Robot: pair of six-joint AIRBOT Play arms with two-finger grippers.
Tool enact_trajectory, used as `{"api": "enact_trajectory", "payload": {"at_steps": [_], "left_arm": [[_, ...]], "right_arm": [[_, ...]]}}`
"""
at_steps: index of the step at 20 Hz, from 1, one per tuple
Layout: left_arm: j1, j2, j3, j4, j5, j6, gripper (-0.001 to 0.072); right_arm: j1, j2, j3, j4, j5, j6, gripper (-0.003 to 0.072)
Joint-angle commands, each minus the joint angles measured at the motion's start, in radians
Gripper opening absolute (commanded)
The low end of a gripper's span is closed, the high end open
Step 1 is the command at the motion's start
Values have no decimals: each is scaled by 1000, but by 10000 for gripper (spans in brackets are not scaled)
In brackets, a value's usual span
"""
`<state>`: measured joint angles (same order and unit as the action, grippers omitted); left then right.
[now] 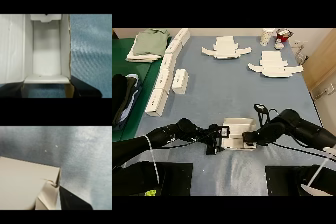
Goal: Fold the box.
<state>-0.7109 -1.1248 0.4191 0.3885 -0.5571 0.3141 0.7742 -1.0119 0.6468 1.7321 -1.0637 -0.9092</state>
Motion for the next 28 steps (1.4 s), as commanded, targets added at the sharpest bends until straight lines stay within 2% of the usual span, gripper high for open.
{"api": "enact_trajectory", "payload": {"at_steps": [1,5,9,12,13,14,15,21,22,23,24,25,26,28], "left_arm": [[0,0,0,0,0,0,327],[0,0,0,0,0,0,328],[0,0,0,0,0,0,328],[0,0,0,0,0,0,328],[0,0,0,0,0,0,328],[0,0,0,0,0,0,328],[0,0,0,0,0,0,327],[0,0,0,0,0,0,328],[0,0,0,0,0,0,328],[0,0,0,0,0,0,327],[0,0,0,0,0,0,327],[0,0,0,0,0,0,327],[0,0,0,0,0,0,328],[0,0,0,0,0,0,327]], "right_arm": [[101,-130,106,-170,-158,214,427],[149,-222,162,-190,-175,311,427],[153,-248,164,-200,-174,362,425],[155,-253,164,-211,-175,380,278],[155,-253,164,-212,-176,380,174],[155,-252,164,-211,-175,379,34],[155,-253,164,-210,-176,379,0],[155,-252,164,-210,-177,378,-2],[155,-252,164,-210,-177,378,-1],[155,-251,164,-208,-178,377,46],[155,-248,164,-207,-179,377,251],[155,-243,164,-207,-185,377,392],[155,-238,164,-208,-193,377,424],[155,-222,165,-211,-203,377,428]]}}
